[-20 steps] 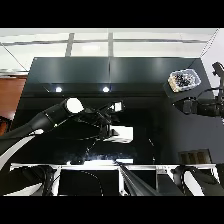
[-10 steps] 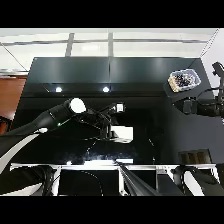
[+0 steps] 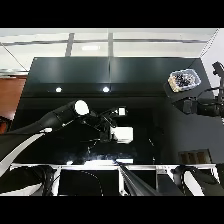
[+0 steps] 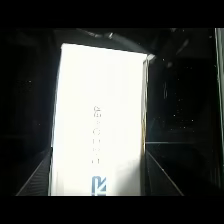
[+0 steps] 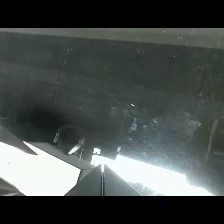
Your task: Fold the box and place the chain.
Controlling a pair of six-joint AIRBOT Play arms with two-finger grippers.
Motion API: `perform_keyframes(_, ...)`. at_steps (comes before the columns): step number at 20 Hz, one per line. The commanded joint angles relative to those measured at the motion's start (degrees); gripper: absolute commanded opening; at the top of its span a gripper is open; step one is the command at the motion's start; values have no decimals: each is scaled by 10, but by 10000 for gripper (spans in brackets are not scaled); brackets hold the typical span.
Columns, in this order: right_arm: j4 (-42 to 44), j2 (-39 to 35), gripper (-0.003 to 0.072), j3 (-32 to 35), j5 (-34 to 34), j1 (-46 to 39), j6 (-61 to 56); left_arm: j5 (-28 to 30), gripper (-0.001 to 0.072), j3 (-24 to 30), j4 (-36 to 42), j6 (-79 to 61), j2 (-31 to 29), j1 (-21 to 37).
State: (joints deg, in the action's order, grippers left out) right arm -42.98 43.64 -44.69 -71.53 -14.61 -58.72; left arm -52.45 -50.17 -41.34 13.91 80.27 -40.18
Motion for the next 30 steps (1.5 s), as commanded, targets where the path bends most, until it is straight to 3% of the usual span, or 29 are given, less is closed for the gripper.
perform_keyframes(1,0,0,13,0,0,0,0,28,712,0,-30,-1,11,-19)
perform_keyframes(5,0,0,12,0,1,0,0,111,712,0,-66,0,29,-48)
perform_keyframes(7,-1,0,13,0,1,0,0,120,709,0,-65,16,35,-54)
perform_keyframes(8,-1,0,13,0,1,0,0,116,661,-2,-76,37,34,-54)
perform_keyframes(10,-1,0,13,0,2,0,0,84,329,-12,-123,92,31,-48)
perform_keyframes(12,-1,0,13,0,2,0,0,43,324,-33,-158,142,24,-21)
perform_keyframes(15,-1,0,13,0,2,0,0,11,325,-63,-185,195,-6,83)
perform_keyframes(18,-1,0,13,0,2,0,0,-2,329,-113,-216,249,-12,240)
perform_keyframes(23,5,0,13,0,2,0,0,64,330,-239,-209,335,57,509)
perform_keyframes(26,51,0,13,0,21,0,1,64,330,-378,-202,393,167,589)
perform_keyframes(30,62,0,13,-1,28,5,11,38,331,-521,-228,413,298,599)
